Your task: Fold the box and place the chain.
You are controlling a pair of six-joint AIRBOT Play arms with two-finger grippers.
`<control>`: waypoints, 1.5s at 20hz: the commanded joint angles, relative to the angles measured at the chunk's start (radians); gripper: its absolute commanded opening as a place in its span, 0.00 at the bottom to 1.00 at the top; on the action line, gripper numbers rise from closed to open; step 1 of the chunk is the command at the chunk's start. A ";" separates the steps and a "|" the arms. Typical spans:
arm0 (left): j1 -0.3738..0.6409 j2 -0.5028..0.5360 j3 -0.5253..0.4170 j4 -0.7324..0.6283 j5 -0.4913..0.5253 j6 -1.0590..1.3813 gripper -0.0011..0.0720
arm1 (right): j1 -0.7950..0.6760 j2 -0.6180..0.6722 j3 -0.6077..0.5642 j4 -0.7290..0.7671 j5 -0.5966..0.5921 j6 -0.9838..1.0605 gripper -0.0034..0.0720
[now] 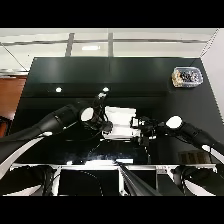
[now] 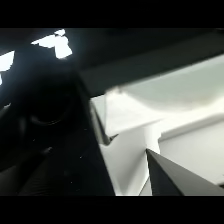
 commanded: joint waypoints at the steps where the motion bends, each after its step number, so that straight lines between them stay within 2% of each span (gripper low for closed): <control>1: -0.053 -0.039 0.035 0.089 -0.051 -0.178 0.94 | 0.001 -0.001 0.000 0.000 0.000 0.000 0.61; 3: -0.069 -0.048 0.035 0.087 -0.052 -0.196 0.89 | 0.001 -0.001 0.000 0.000 0.000 -0.001 0.61; 4: -0.078 -0.049 0.035 0.088 -0.050 -0.212 0.81 | 0.001 -0.001 0.000 0.000 0.000 -0.001 0.61; 8: -0.087 -0.050 0.035 0.087 -0.022 -0.262 0.76 | 0.001 -0.001 0.000 0.000 0.000 -0.001 0.61; 10: -0.087 -0.058 0.053 0.088 -0.025 -0.264 0.67 | 0.001 -0.001 0.000 0.000 0.000 -0.001 0.61; 14: -0.087 -0.121 0.130 0.089 -0.089 -0.263 0.67 | 0.001 -0.001 0.000 0.000 0.000 -0.001 0.61; 16: -0.087 -0.138 0.136 0.089 -0.103 -0.263 0.67 | 0.001 -0.001 0.000 0.000 0.000 -0.001 0.61; 18: -0.087 -0.139 0.136 0.089 -0.103 -0.263 0.49 | 0.001 -0.001 0.000 0.000 0.000 -0.001 0.61; 30: -0.087 -0.148 0.136 0.087 -0.102 -0.264 0.49 | 0.001 -0.001 0.000 0.000 0.000 -0.001 0.61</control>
